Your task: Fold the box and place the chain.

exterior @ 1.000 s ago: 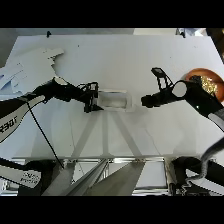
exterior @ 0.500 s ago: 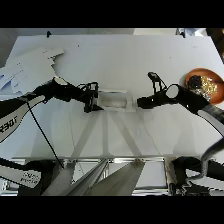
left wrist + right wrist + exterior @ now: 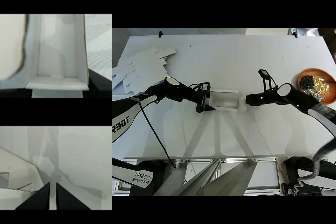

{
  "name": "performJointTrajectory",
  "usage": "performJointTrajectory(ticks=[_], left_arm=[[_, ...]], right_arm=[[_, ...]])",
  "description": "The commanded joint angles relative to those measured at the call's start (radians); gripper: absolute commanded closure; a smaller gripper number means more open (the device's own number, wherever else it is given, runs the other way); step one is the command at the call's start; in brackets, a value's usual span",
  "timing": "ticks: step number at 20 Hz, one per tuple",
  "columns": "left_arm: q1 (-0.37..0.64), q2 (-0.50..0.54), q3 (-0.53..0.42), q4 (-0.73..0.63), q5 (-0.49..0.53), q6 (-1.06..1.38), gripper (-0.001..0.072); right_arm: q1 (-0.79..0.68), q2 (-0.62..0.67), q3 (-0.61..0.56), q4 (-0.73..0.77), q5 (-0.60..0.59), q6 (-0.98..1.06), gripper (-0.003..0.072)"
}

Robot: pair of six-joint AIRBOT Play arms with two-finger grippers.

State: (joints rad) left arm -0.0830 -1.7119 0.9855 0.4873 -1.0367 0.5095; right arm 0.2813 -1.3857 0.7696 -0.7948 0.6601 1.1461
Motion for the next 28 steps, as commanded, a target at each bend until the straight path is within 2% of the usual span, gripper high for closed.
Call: performJointTrajectory(ticks=[1, 3, 7, 13, 15, 19, 20, 21, 22, 27, 28], left_arm=[[0.0, 0.0, 0.001, 0.0, 0.0, -0.001, 0.0374], [0.0, 0.0, 0.001, 0.0, 0.0, -0.001, 0.0374], [0.0, 0.0, 0.001, 0.0, 0.0, -0.001, 0.0374], [0.0, 0.0, 0.001, 0.0, 0.0, -0.001, 0.0374], [0.0, 0.0, 0.001, 0.0, 0.0, -0.001, 0.0374], [0.0, 0.0, 0.001, 0.0, 0.0, -0.001, 0.0374], [0.0, 0.0, 0.001, 0.0, 0.0, -0.001, 0.0374], [0.0, 0.0, 0.001, 0.0, 0.0, -0.001, 0.0374], [0.0, 0.0, 0.001, 0.0, 0.0, -0.001, 0.0374], [0.0, 0.0, 0.001, 0.0, 0.0, -0.001, 0.0374], [0.0, 0.0, 0.001, 0.0, 0.0, -0.001, 0.0374]], right_arm=[[0.0, 0.004, 0.0, 0.129, 0.089, -0.146, 0.0609], [0.0, 0.013, 0.0, 0.168, 0.146, -0.207, 0.0608], [0.0, 0.031, 0.0, 0.156, 0.229, -0.247, 0.0608], [0.0, 0.043, 0.0, 0.18, 0.245, -0.261, 0.0606], [0.0, 0.055, 0.0, 0.171, 0.241, -0.261, 0.0568], [0.0, 0.08, 0.0, 0.171, 0.243, -0.266, 0.0565], [0.0, 0.083, 0.0, 0.171, 0.241, -0.266, 0.0514], [0.0, 0.083, 0.0, 0.171, 0.239, -0.265, 0.0375], [0.0, 0.083, 0.0, 0.168, 0.23, -0.265, 0.0281], [0.0, 0.083, 0.0, 0.168, 0.167, -0.256, 0.029], [0.0, 0.083, 0.0, 0.167, 0.162, -0.256, 0.0358]])
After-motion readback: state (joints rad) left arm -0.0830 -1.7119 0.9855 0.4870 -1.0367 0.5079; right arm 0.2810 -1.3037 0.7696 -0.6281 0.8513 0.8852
